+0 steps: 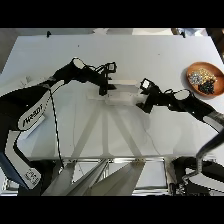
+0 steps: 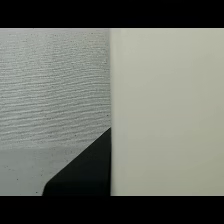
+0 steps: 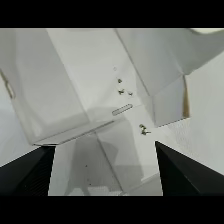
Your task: Fold the box and place the chain.
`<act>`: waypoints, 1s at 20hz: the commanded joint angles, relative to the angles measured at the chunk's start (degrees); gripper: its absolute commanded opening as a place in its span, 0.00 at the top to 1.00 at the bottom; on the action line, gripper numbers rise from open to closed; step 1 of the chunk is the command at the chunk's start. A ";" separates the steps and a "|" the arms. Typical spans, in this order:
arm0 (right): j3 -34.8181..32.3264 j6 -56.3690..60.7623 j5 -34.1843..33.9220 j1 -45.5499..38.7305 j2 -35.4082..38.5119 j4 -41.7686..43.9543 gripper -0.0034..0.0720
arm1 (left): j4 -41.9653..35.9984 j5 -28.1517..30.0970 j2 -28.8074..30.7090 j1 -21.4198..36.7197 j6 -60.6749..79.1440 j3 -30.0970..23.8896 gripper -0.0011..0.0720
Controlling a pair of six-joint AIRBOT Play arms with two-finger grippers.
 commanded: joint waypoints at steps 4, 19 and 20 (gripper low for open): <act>-0.02 0.92 4.07 0.07 -0.09 -2.95 0.04 | 0.00 0.02 -0.04 -0.04 0.00 0.00 0.97; 2.29 0.22 -4.33 0.52 -3.91 10.93 0.04 | 0.00 0.02 -0.04 -0.04 0.00 0.00 0.97; 2.73 -0.90 -3.96 0.52 -3.93 10.88 0.04 | 0.00 0.02 -0.04 -0.04 0.00 0.00 0.97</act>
